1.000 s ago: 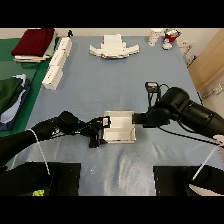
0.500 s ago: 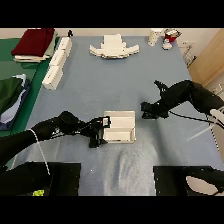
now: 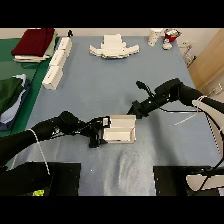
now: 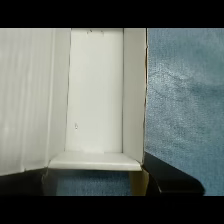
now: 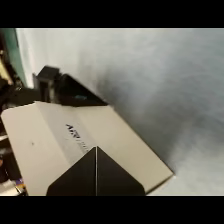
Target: Fold the box.
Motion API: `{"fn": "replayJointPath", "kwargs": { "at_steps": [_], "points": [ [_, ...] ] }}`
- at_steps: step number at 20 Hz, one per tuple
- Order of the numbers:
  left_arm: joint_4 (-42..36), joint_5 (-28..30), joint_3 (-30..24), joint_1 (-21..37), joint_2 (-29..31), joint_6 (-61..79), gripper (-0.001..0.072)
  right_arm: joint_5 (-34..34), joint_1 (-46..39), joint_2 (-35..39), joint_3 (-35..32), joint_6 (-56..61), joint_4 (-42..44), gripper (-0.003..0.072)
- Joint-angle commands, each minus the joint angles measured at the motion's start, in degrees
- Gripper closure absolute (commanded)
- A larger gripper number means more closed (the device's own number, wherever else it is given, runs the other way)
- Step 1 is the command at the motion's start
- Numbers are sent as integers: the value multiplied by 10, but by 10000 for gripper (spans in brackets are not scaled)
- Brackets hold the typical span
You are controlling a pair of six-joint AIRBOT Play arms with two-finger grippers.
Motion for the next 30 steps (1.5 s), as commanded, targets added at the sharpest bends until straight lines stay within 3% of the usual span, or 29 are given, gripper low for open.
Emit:
{"fn": "replayJointPath", "kwargs": {
  "at_steps": [1, 4, 8, 14, 18, 21, 22, 23, 24, 26, 30],
  "points": [
    [0, 0, 1, 0, 0, 0, 179, -16, 40, 20, 5, -73, -7, 683],
    [0, 0, 1, 0, 0, 0, 179, 31, 93, 59, -2, -73, -82, 683],
    [0, 0, 1, 0, 0, 0, 179, 145, 177, 120, -50, -73, -167, 684],
    [0, 0, 1, 0, 0, 0, 179, 290, 266, 211, -134, -73, -215, 683],
    [0, 0, 1, 0, 0, 0, 179, 423, 333, 275, -201, -73, -271, 683],
    [0, 0, 1, 0, 0, 0, 179, 459, 369, 308, -204, -79, -329, 674],
    [0, 0, 1, 0, 0, 0, 179, 459, 378, 317, -204, -92, -343, 624],
    [0, 0, 1, 0, 0, 0, 179, 459, 383, 323, -204, -106, -350, 465],
    [0, 0, 1, 0, 0, 0, 179, 457, 385, 327, -204, -118, -359, 352],
    [0, 0, 1, 0, 0, 0, 179, 452, 385, 326, -205, -145, -368, 214],
    [0, 0, 1, 0, 0, 0, 179, 417, 386, 322, -206, -225, -366, 198]
  ]
}}
